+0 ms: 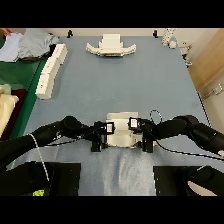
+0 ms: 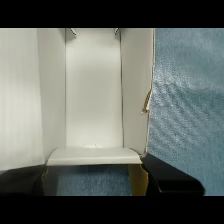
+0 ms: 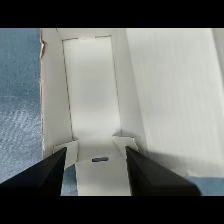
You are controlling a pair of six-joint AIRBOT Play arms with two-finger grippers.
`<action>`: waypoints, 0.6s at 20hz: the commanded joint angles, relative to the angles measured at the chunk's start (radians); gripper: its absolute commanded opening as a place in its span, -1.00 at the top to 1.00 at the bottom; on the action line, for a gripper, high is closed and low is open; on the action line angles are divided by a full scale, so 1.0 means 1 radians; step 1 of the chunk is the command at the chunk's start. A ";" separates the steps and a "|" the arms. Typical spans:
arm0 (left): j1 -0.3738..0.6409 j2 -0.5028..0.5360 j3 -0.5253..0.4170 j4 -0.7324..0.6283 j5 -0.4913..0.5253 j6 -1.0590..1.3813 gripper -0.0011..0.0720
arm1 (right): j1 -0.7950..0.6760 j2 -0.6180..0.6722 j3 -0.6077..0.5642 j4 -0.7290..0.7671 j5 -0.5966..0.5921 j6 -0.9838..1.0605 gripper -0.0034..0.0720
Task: Fold the box.
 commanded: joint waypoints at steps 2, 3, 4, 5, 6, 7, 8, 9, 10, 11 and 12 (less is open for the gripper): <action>0.000 0.001 0.000 -0.001 0.001 0.000 -0.34 | 0.003 0.029 0.001 -0.034 -0.026 0.098 -0.64; 0.000 0.001 0.000 -0.001 0.001 0.000 -0.34 | 0.003 0.043 0.002 -0.068 -0.031 0.190 -0.59; 0.000 0.001 0.000 -0.001 0.001 0.000 -0.34 | 0.002 0.057 0.004 -0.123 -0.050 0.300 0.03; 0.000 0.001 0.000 -0.001 0.001 0.000 -0.34 | 0.002 0.069 0.006 -0.200 -0.085 0.410 0.73; 0.000 0.001 0.000 -0.001 0.001 0.000 -0.34 | 0.002 0.077 0.009 -0.277 -0.110 0.523 0.86; 0.000 0.001 0.000 -0.001 0.001 0.000 -0.34 | 0.002 0.086 0.010 -0.357 -0.136 0.634 0.87; 0.000 0.001 0.000 -0.001 0.000 0.000 -0.34 | 0.002 0.097 0.013 -0.451 -0.159 0.757 0.90; 0.000 0.001 0.000 -0.001 0.001 0.000 -0.34 | 0.002 0.108 0.018 -0.550 -0.170 0.901 0.91; 0.000 0.001 0.000 -0.001 0.001 0.000 -0.34 | -0.006 0.121 0.024 -0.687 -0.174 1.099 0.91; 0.000 0.001 0.000 -0.001 0.001 0.000 -0.34 | -0.023 0.131 0.027 -0.832 -0.186 1.306 0.90; 0.000 0.001 0.000 -0.001 0.001 0.000 -0.34 | -0.055 0.134 0.030 -0.947 -0.221 1.518 0.91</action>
